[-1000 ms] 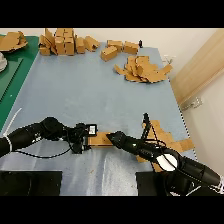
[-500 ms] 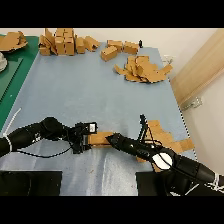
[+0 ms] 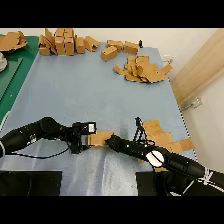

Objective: Fold the box.

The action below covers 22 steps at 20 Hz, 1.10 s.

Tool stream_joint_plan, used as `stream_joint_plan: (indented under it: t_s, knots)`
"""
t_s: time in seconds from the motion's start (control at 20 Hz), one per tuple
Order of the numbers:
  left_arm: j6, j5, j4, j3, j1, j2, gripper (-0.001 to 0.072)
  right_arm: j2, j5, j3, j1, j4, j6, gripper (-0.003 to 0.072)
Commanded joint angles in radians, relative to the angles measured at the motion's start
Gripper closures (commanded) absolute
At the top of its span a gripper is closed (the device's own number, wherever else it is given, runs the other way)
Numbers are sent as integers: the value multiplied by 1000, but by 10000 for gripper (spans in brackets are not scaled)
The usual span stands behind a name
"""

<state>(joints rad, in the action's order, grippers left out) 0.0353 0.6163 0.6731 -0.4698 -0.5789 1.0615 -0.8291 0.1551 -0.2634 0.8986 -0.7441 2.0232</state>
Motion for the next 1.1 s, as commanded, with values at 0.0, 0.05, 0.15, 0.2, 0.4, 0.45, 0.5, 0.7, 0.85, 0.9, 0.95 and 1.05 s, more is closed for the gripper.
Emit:
stream_joint_plan:
  t_s: [0.0, 0.05, 0.15, 0.2, 0.4, 0.45, 0.5, 0.7, 0.85, 0.9, 0.95, 1.05]
  knots:
    - [-229, 29, 203, -1, 1, -59, 42, -9, 13, 1, 0, -1, 0, 687]
    - [-280, 48, 264, -1, 1, -72, 42, -9, 13, 1, 0, -1, 0, 687]
    - [-336, 61, 336, -1, 1, -94, 72, -9, 13, 1, 0, -2, 0, 687]
    - [-351, 56, 341, -1, 1, -102, 210, -9, 13, 1, 1, -2, 0, 687]
    - [-339, 64, 311, -1, -16, -104, 697, -9, 13, 1, 1, -5, 0, 687]
    - [-339, 63, 299, -1, -24, -105, 697, -9, 13, 1, 1, -5, 0, 687]
    - [-339, 53, 291, -1, -31, -103, 697, -9, 13, 1, 1, -5, 0, 686]
    - [-339, 15, 285, -31, -72, -59, 699, -9, 13, 1, 1, -5, 0, 687]
    - [-339, 29, 285, -90, -122, 5, 699, -9, 13, 1, 1, -5, 0, 687]
    - [-339, 39, 285, -113, -136, 28, 699, -9, 13, 1, 1, -4, 0, 687]
    - [-340, 58, 285, -137, -148, 56, 699, -9, 13, 1, 1, -4, 0, 687]
    - [-343, 102, 283, -178, -157, 105, 699, -9, 14, 1, 1, -4, 0, 687]
